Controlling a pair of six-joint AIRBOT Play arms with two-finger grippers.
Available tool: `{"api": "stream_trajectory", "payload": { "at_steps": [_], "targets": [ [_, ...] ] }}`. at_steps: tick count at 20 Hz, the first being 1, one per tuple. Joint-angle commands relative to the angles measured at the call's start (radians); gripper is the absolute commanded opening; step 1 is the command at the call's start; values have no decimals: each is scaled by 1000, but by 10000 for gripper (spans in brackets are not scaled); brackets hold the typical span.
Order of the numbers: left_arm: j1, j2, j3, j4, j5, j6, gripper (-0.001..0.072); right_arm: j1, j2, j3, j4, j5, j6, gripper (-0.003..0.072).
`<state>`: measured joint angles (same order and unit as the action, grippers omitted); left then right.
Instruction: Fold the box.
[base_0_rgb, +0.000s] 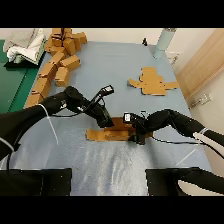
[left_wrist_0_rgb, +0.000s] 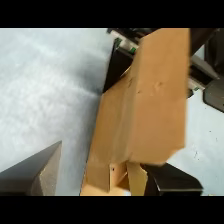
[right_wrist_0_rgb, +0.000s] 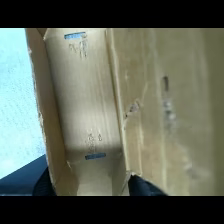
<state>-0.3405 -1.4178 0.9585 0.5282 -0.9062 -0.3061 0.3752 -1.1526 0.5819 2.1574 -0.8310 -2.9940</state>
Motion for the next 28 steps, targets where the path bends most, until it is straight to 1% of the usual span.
{"api": "stream_trajectory", "payload": {
  "at_steps": [1, 4, 5, 6, 7, 9, 10, 11, 13, 14, 15, 16, 18, 20, 22, 24, 26, 28],
  "targets": [
    [52, 70, 0, 188, -71, -328, 597, 1, 1, 0, 0, 0, 0, 511],
    [68, 87, 0, 249, -265, -454, 594, 1, 0, 0, 0, 0, 0, 511],
    [65, 84, 0, 259, -322, -470, 544, 1, 0, 0, 0, 0, 0, 511],
    [66, 84, -3, 257, -375, -502, 165, 1, 1, 0, 0, 0, 0, 510],
    [65, 84, -8, 254, -411, -517, 11, 1, 0, 0, 0, 0, 0, 511],
    [53, 84, -43, 229, -441, -626, 13, 1, 0, 0, 0, 0, 0, 511],
    [41, 84, -82, 164, -437, -656, 13, 1, 0, 0, 0, 0, 0, 511],
    [27, 84, -127, 61, -422, -650, 13, 1, 0, 0, 0, 0, 0, 511],
    [-7, 84, -212, -196, -348, -607, 13, 1, 1, 0, 0, 0, 0, 511],
    [-20, 84, -232, -302, -300, -578, 13, 1, 0, 0, 0, 0, 0, 511],
    [-25, 84, -231, -361, -250, -573, 12, 1, 0, 0, 0, 0, 0, 511],
    [-26, 84, -217, -380, -192, -573, 12, 0, 0, 0, 0, 0, 0, 511],
    [-26, 84, -165, -348, -66, -575, 12, 1, 0, 0, 1, 0, 0, 511],
    [-26, 84, -117, -316, 34, -593, 12, 1, 0, 0, 0, 0, 0, 511],
    [-29, 83, -95, -289, 116, -603, 12, 1, 0, 0, 0, 0, 0, 510],
    [-29, 81, -89, -179, 186, -661, 12, 1, 0, 0, 0, 0, 0, 511],
    [-28, 70, -89, -53, 216, -744, 11, 1, 0, 0, 0, 0, 0, 511],
    [-31, 40, -89, -2, 200, -784, 12, 1, 0, 0, 0, 0, 0, 511]
  ]
}}
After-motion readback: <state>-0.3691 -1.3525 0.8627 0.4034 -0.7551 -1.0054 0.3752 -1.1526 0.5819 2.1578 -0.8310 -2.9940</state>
